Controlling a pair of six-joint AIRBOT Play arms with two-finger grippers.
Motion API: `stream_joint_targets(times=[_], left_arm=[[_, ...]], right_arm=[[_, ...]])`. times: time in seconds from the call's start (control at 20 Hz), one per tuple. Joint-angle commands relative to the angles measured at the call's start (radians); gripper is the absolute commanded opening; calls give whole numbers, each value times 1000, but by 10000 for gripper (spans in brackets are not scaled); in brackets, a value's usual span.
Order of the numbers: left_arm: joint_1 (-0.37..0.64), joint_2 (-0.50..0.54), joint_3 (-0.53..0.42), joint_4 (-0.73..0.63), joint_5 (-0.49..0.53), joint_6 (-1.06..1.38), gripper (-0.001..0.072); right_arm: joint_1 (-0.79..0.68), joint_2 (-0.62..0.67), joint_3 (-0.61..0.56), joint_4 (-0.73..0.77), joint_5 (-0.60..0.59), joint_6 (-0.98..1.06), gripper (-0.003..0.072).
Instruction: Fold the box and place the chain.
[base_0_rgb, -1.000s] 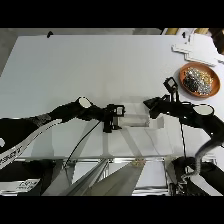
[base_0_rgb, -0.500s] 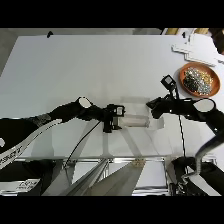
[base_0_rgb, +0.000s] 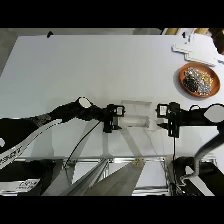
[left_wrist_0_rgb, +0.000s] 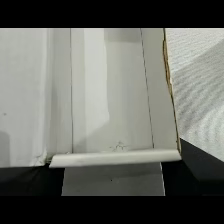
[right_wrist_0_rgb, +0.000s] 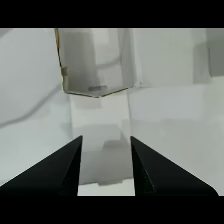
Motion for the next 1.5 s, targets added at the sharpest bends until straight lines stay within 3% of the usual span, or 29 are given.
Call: stream_joint_targets(times=[0.0,0.05,0.2,0.6,0.75,0.95,1.0,1.1,1.15,1.45], left_arm=[[0,-1,0,0,-1,0,251],[0,-1,0,0,0,0,251],[0,-1,0,0,0,0,251],[0,-1,0,0,0,0,251],[0,-1,0,0,0,0,251],[0,-1,0,0,0,0,251],[0,-1,0,0,0,0,251],[0,-1,0,0,0,0,251],[0,-1,0,0,0,0,251],[0,-1,0,0,0,0,251]], right_arm=[[1,-53,-28,60,-72,-110,338],[1,-60,-31,82,-72,-150,330],[1,-91,-50,110,-75,-245,172],[1,-236,-61,214,-197,-280,170],[1,-285,-61,339,-188,-335,170],[1,-330,-68,377,-143,-338,171],[1,-330,-77,410,-149,-363,197],[1,-330,-100,482,-160,-394,392],[1,-330,-112,507,-173,-410,450],[0,-270,-120,383,-183,-288,454]])
